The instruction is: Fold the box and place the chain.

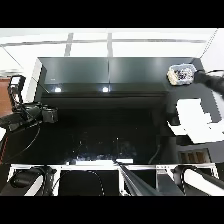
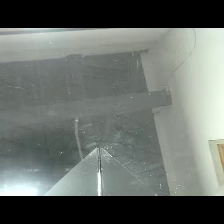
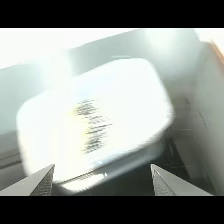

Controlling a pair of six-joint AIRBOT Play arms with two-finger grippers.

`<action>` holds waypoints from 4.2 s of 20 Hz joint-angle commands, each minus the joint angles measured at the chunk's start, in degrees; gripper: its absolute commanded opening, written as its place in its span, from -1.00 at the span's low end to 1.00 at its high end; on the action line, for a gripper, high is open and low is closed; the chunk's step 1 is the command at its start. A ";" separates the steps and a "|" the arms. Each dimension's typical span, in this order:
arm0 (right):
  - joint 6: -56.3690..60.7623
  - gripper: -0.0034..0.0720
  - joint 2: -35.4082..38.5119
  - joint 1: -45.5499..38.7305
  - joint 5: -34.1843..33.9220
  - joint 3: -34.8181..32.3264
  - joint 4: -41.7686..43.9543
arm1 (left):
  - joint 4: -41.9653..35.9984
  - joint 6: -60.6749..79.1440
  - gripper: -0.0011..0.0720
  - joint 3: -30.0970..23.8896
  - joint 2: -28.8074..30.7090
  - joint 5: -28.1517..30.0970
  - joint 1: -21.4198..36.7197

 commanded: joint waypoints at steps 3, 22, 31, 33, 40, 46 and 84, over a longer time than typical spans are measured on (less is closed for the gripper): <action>5.97 0.94 -16.15 -21.44 39.65 22.38 -26.10 | 0.00 0.00 -0.90 -0.02 0.04 0.00 -0.04; -3.91 -0.86 -14.73 -23.15 54.45 20.39 -23.15 | 0.00 0.00 -0.90 -0.02 0.04 0.02 -0.04; -3.39 -0.86 12.46 -10.60 47.45 -0.11 -7.19 | -0.09 -0.02 -0.90 -0.02 0.02 0.02 -0.04; -0.68 -0.86 18.32 -6.19 45.31 -7.30 -3.87 | -0.07 -0.02 -0.90 -0.02 0.02 0.02 -0.04; -0.35 -0.86 34.99 16.06 20.98 -34.27 23.67 | -5.57 0.00 -0.90 -1.46 -0.81 3.37 -0.26; 0.68 -0.86 34.80 38.66 1.99 -39.28 24.65 | -17.42 0.44 -0.90 -1.75 -15.13 9.01 -1.46; 0.68 -0.86 34.32 42.62 4.26 -39.30 19.28 | -35.54 50.47 -0.32 32.94 -69.81 -30.60 -9.29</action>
